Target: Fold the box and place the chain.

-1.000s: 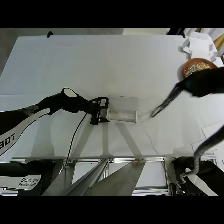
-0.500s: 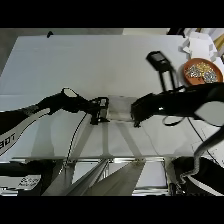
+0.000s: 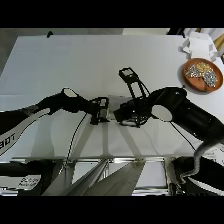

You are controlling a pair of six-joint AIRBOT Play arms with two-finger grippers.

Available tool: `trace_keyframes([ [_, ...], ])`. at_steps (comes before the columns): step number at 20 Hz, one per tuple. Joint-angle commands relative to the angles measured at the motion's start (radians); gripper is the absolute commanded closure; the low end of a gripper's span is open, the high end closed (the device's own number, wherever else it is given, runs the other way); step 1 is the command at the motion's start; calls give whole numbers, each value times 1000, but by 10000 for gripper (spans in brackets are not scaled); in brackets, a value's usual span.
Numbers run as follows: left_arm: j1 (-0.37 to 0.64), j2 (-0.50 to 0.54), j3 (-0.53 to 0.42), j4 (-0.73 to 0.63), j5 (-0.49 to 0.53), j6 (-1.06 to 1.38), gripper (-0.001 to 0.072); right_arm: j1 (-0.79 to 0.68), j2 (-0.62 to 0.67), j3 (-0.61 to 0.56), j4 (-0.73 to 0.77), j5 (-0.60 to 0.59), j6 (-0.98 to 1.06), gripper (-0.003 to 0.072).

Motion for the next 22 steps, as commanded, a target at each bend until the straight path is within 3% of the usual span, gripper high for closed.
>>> trace_keyframes([
  [1, 1, 1, 0, 0, 0, 0, 556, 5, -24, -25, -85, -29, 90, 669],
  [6, 1, 1, 0, 0, 0, 0, 556, 6, -66, -121, -70, -138, 121, 669],
  [13, 1, 2, 0, 0, 0, 0, 556, 6, -104, -134, -67, -158, 121, 663],
  [15, 1, 2, 0, 0, 0, 0, 556, 6, -107, -134, -67, -156, 117, 522],
  [17, 1, 2, 0, 0, 0, 0, 556, 6, -105, -134, -67, -156, 117, 477],
  [19, 1, 2, 0, 0, 0, 0, 556, 5, -86, -133, -64, -119, 111, 489],
  [22, 1, 2, 0, 0, 0, 0, 556, -1, 0, -133, -99, 52, 6, 488],
])
